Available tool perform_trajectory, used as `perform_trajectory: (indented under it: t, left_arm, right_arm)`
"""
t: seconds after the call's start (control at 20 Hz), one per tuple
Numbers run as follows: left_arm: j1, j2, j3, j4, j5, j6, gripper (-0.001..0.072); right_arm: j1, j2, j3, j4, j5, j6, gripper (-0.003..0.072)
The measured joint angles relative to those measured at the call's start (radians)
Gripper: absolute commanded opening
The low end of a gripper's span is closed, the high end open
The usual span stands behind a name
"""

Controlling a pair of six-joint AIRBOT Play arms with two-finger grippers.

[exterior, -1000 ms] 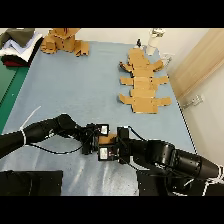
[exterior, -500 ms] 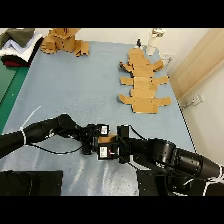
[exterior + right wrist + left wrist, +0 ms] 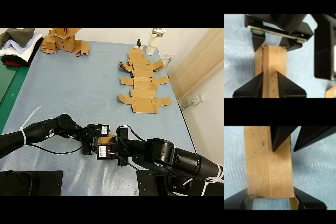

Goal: Fold the box.

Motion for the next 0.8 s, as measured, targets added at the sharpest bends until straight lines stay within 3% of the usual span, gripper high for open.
perform_trajectory:
  t: [0.6, 0.8]
  left_arm:
    - [0.0, 0.0, 0.0, 0.0, 0.001, 0.0, 0.0292]
    - [0.0, 0.0, 0.0, 0.0, 0.001, 0.0, 0.0292]
  right_arm:
    - [0.0, -0.024, 0.002, 0.025, -0.045, 0.0, 0.0288]
    - [0.0, 0.048, 0.045, 0.01, -0.105, 0.045, 0.0299]
